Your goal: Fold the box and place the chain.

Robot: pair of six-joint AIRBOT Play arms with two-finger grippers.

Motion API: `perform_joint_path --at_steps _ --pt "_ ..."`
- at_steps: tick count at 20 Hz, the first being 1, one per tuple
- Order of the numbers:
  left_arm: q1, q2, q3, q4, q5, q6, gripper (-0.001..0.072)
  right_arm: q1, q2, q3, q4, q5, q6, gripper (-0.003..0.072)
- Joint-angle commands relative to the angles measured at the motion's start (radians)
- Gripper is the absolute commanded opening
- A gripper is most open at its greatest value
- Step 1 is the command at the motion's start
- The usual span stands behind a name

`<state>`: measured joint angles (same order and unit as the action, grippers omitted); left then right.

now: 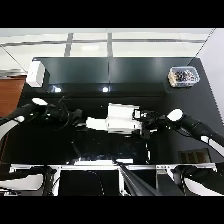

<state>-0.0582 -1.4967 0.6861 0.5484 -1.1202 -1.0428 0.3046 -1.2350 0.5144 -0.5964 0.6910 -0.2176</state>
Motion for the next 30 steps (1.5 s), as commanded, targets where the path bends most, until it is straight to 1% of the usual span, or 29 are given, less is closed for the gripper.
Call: perform_joint_path --at_steps 1,3,5,10,11,12,13,14,16,19,20,21,23,25,28,30 --pt "-0.106 -0.047 0.042 -0.016 0.003 0.008 0.0019 0.001 0.0 0.0 0.0 0.0 0.0 0.031" --pt "-0.13 -0.064 0.078 -0.074 -0.037 0.061 0.0019 0.001 0.0 0.0 0.0 0.0 0.0 0.031" --pt "-0.125 -0.065 0.106 -0.12 -0.067 0.076 0.0019 0.001 0.0 0.0 0.0 0.0 0.0 0.031" --pt "-0.112 -0.065 0.166 -0.12 -0.132 0.076 0.0027 0.001 0.0 0.0 0.0 0.0 0.0 0.031" --pt "-0.114 -0.065 0.169 -0.12 -0.146 0.076 0.0163 0.001 0.0 0.0 0.0 0.0 0.0 0.031" --pt "-0.117 -0.065 0.172 -0.119 -0.156 0.076 0.0422 0.001 0.0 0.0 0.0 0.0 0.0 0.031" --pt "-0.12 -0.065 0.173 -0.119 -0.161 0.076 0.0595 0.001 0.0 0.0 0.0 0.0 0.0 0.031" --pt "-0.125 -0.065 0.174 -0.119 -0.164 0.076 0.0606 0.001 0.0 0.0 0.0 0.0 0.0 0.031" --pt "-0.152 -0.065 0.174 -0.119 -0.161 0.074 0.0605 0.001 0.0 0.0 0.0 0.0 0.0 0.031" --pt "-0.217 -0.065 0.178 -0.111 -0.102 0.071 0.06 0.001 0.0 0.0 0.0 0.0 0.0 0.031" --pt "-0.232 -0.065 0.185 -0.106 -0.09 0.07 0.0567 0.001 0.0 0.0 0.0 0.0 0.0 0.0311" --pt "-0.244 -0.065 0.196 -0.107 -0.09 0.067 0.0497 0.001 0.0 0.0 0.0 0.0 0.0 0.031" --pt "-0.262 -0.064 0.221 -0.103 -0.093 0.037 0.0486 0.001 0.0 0.0 0.0 0.0 0.0 0.031" --pt "-0.279 -0.064 0.252 -0.057 -0.093 -0.029 0.0486 0.001 0.0 0.0 0.0 0.0 0.0 0.031" --pt "-0.32 -0.063 0.303 0.071 -0.092 -0.166 0.0486 0.001 0.0 0.0 0.0 0.0 0.0 0.031" --pt "-0.349 -0.063 0.332 0.13 -0.093 -0.227 0.0485 0.001 0.0 0.0 0.0 0.0 0.0 0.031"
